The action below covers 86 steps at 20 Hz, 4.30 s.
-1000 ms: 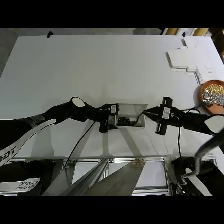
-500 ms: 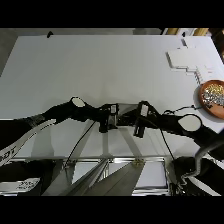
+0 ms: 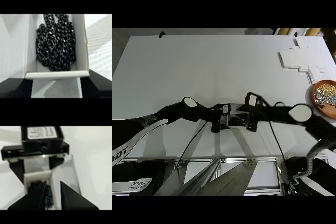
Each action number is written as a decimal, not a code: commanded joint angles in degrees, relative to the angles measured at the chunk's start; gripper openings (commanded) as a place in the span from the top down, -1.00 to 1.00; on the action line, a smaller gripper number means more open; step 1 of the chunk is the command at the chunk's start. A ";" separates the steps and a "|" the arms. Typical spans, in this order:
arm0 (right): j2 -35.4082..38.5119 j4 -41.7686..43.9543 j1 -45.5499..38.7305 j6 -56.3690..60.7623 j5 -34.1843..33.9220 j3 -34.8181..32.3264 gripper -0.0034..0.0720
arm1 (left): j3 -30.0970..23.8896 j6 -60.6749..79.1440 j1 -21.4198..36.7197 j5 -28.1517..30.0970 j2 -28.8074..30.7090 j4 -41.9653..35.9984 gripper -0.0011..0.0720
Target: Fold the box and place the chain.
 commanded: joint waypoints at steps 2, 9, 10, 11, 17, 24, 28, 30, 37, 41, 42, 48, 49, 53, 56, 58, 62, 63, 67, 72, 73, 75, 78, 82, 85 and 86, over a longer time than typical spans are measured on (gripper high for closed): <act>2.58 -18.18 -9.07 5.92 11.21 4.11 0.48 | 0.00 0.02 0.00 0.02 0.00 0.04 0.75; 0.15 -28.41 -18.99 -0.72 13.53 0.24 0.48 | 0.00 0.02 0.00 0.02 0.00 0.04 0.75; -0.74 -27.52 -18.99 -3.74 13.55 -0.85 0.48 | 0.00 0.02 0.00 0.02 0.00 0.02 0.75; -1.90 -26.29 -18.99 -6.40 13.55 -1.90 0.48 | 0.00 0.02 0.02 0.02 0.00 0.02 0.75; -11.56 -24.68 -14.51 -9.49 11.78 -2.82 0.48 | 0.00 0.02 0.00 0.02 0.00 0.02 0.75; -15.17 -25.29 -11.56 -9.46 8.96 -2.82 0.86 | 0.00 0.02 0.00 0.02 0.00 0.04 0.75; -11.89 -28.63 -11.56 -8.94 11.17 -2.82 0.86 | 0.00 0.02 0.00 0.02 0.00 0.04 0.75; -8.81 -29.44 -11.56 -8.63 11.78 -2.82 0.86 | 0.00 0.02 0.00 0.02 0.00 0.04 0.75; -9.66 -19.06 -11.43 -10.86 8.92 -2.82 0.43 | 0.00 0.02 0.00 0.02 0.00 0.04 0.75; -13.00 -20.37 -10.62 -10.93 8.74 -2.82 0.64 | 0.00 0.02 0.00 0.02 0.00 0.02 0.75; -12.98 -21.64 -10.62 -10.51 8.96 -2.82 0.86 | 0.00 0.02 0.00 0.02 0.00 0.02 0.75; -10.99 -33.94 -10.62 0.31 12.22 -2.80 0.86 | 0.00 0.02 0.00 0.02 0.00 0.02 0.75; -9.20 -33.68 -10.60 0.37 12.72 -2.80 0.86 | 0.00 0.02 0.00 0.02 0.00 0.04 0.75; 0.35 -29.40 -10.60 1.20 13.97 -2.82 0.86 | 0.00 0.02 0.02 0.02 0.00 0.04 0.75; 5.51 -14.47 -10.60 1.18 14.40 -2.80 0.85 | 0.00 0.02 0.00 0.02 0.00 0.02 0.75; 5.77 0.07 -10.05 1.16 14.40 -2.82 0.85 | 0.00 0.02 0.00 0.02 0.00 0.04 0.75; 4.31 7.91 -0.48 1.16 3.74 -2.82 0.85 | 0.00 0.02 0.00 0.02 0.00 0.02 0.75; 3.02 7.87 2.47 1.18 0.13 -2.82 0.85 | 0.00 0.02 0.00 0.02 0.00 0.02 0.75; -2.67 7.89 7.26 6.12 -9.97 -2.82 0.74 | 0.00 0.02 0.00 0.02 0.00 0.04 0.75; -1.90 3.23 6.08 7.80 -6.82 -2.47 0.43 | 0.00 0.02 0.00 0.00 0.00 0.02 0.75; -0.98 1.29 4.74 8.46 -5.05 -1.86 0.43 | 0.00 0.02 0.00 0.00 0.00 0.02 0.75; 1.70 -3.85 0.85 10.38 0.00 -0.11 0.43 | 0.00 0.02 0.00 0.02 0.00 0.04 0.75; 6.43 -9.31 -6.88 10.23 7.37 0.63 0.44 | 0.00 0.02 0.00 0.02 0.00 0.04 0.75; 6.43 -14.16 -17.84 6.54 11.63 0.26 0.44 | 0.00 0.02 0.00 0.00 0.00 0.04 0.75; 4.63 -18.51 -20.20 -3.48 11.54 -1.53 0.43 | 0.00 0.02 0.00 0.00 0.00 0.02 0.75; 3.54 -19.63 -20.20 -5.18 11.74 -2.14 0.43 | 0.00 0.02 0.00 0.02 0.00 0.02 0.75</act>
